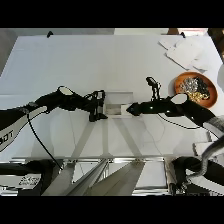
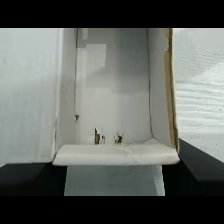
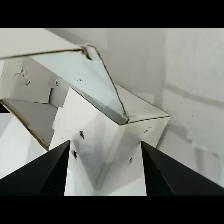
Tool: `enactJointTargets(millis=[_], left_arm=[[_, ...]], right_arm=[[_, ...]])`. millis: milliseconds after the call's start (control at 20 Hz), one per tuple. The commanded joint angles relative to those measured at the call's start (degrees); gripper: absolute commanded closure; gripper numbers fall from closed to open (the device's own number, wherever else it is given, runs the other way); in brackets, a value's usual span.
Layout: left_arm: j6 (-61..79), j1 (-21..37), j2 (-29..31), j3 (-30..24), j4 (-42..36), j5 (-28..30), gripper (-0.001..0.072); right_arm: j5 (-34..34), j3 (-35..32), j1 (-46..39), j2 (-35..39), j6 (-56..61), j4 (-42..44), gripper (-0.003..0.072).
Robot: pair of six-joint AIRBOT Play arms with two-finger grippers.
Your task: Fold the box and place the chain.
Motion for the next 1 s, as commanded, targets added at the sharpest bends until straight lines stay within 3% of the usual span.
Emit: enactJointTargets(millis=[0, 200, 450, 550, 950], left_arm=[[0.09, 0.00, 0.02, 0.02, 0.02, 0.02, 0.0418], [0.09, 0.00, 0.02, 0.02, 0.02, 0.02, 0.0418], [0.09, 0.00, 0.02, 0.02, 0.02, 0.00, 0.0418], [0.09, 0.00, 0.02, 0.02, 0.02, 0.02, 0.0418], [0.09, 0.00, 0.02, 0.02, 0.02, 0.00, 0.0418]], right_arm=[[-3.10, 0.07, 1.31, 0.04, 4.48, -6.73, 0.0236], [-8.15, 0.07, 5.05, 0.04, 9.55, -12.17, 0.0236], [-8.74, 0.31, 5.84, 0.35, 11.98, -12.48, 0.0238], [-8.74, 1.64, 6.32, 0.33, 16.83, -15.30, 0.0292], [-6.95, 5.53, 16.24, 0.26, 55.19, -54.62, 0.0305]])
